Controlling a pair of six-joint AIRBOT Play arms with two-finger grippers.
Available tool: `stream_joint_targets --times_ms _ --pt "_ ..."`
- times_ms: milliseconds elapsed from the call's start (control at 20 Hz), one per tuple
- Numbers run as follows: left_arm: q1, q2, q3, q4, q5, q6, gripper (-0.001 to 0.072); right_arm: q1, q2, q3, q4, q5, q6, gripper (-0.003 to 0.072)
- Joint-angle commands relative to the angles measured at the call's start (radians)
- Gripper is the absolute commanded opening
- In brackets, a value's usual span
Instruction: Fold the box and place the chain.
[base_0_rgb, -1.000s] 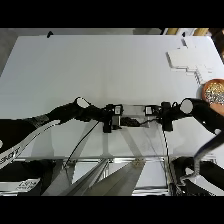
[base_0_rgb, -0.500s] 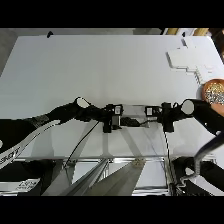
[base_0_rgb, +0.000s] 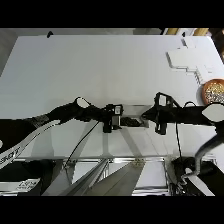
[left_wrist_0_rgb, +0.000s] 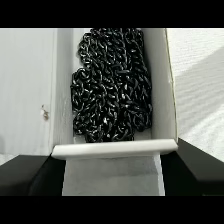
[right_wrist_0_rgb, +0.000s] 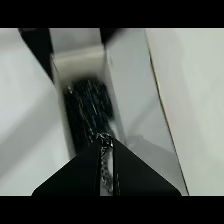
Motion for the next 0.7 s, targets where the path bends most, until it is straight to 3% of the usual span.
stream_joint_targets --times_ms 0,300,450,550,650 --pt "0.001 0.001 0.001 0.0 0.0 0.0 0.0274 0.02 0.026 0.001 0.245 0.024 0.031 0.0012" --pt "0.001 0.001 0.001 0.001 0.0 0.0 0.0274 0.111 -0.024 0.001 -0.01 -0.112 0.195 0.0013" --pt "0.001 0.001 0.001 0.001 0.0 0.0 0.0274 0.111 -0.043 0.002 -0.172 -0.124 0.29 0.0015" --pt "0.001 0.001 0.001 0.0 0.0 0.0 0.0274 0.111 -0.043 0.023 -0.285 -0.108 0.362 0.016" --pt "0.001 0.001 0.001 0.0 0.0 0.0 0.0274 0.11 -0.044 0.088 -0.36 -0.072 0.4 0.0201"
